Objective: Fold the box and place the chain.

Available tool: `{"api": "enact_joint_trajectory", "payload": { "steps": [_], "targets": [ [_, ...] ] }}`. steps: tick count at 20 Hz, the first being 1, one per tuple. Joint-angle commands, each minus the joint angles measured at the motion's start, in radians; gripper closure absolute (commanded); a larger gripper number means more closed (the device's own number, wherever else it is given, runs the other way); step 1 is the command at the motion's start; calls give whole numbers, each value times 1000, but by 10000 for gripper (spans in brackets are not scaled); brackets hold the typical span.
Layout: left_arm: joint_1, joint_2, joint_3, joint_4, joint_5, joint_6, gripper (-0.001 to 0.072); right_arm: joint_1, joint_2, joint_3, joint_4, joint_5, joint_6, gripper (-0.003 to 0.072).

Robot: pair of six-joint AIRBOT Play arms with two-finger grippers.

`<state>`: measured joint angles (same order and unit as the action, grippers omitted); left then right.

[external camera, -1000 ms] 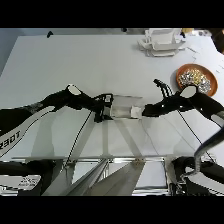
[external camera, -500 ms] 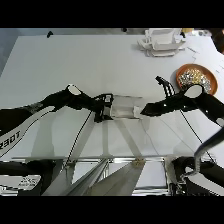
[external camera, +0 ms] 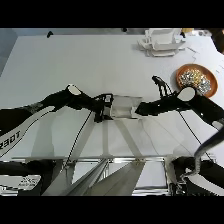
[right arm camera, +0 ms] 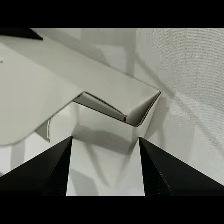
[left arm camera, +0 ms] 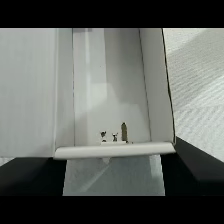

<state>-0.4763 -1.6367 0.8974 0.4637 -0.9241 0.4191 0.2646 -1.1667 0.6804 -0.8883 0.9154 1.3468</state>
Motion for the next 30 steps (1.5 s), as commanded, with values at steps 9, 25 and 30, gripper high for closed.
{"api": "enact_joint_trajectory", "payload": {
  "steps": [9, 25, 30],
  "targets": [
    [1, 1, 1, 0, 0, 0, 459, 206, -50, 99, -397, -92, 534, 231],
    [1, 1, 1, 0, 0, 0, 459, 335, -141, 182, -633, 29, 882, 314],
    [1, 1, 1, 0, 0, 0, 459, 335, -198, 182, -634, 40, 960, 323]
  ]
}}
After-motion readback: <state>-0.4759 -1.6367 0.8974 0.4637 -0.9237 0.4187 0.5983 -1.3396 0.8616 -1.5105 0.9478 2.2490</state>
